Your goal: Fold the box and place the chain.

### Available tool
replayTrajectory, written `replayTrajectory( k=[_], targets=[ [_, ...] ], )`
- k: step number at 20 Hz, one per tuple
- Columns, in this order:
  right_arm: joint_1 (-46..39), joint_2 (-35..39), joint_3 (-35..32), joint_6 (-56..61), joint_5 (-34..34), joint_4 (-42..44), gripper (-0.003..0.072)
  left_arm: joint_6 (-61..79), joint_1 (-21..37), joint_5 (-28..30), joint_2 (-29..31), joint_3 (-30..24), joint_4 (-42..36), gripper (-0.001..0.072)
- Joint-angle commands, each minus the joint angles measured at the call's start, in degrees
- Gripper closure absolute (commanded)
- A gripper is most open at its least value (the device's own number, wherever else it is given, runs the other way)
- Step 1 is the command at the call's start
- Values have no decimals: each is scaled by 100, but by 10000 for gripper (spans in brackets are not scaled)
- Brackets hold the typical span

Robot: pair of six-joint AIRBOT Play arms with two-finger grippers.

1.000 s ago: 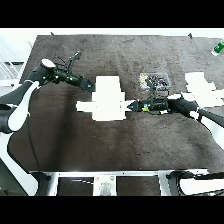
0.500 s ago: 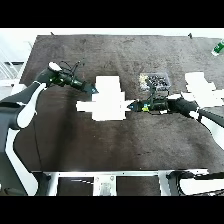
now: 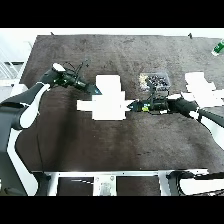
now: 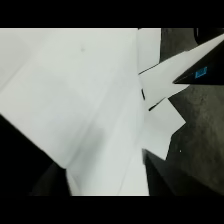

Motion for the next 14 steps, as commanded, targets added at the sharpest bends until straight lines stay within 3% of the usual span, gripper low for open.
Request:
replayTrajectory(
  k=[1, 3, 7, 13, 14],
  targets=[
    [2, -2, -2, 0, 4, -2, 675, -24, -7, -192, -105, 4, -59, 154],
    [2, -2, -2, 0, 4, -4, 675, 26, -4, -118, -127, 9, -149, 154],
    [2, -2, -2, 0, 7, -4, 675, 162, -4, -229, -127, 17, -256, 314],
    [2, -2, -2, 0, 7, -31, 675, 284, -4, -179, -127, 17, -280, 314],
    [2, -2, -2, 0, 4, -28, 675, 291, -4, -177, -127, 17, -278, 365]
  ],
)
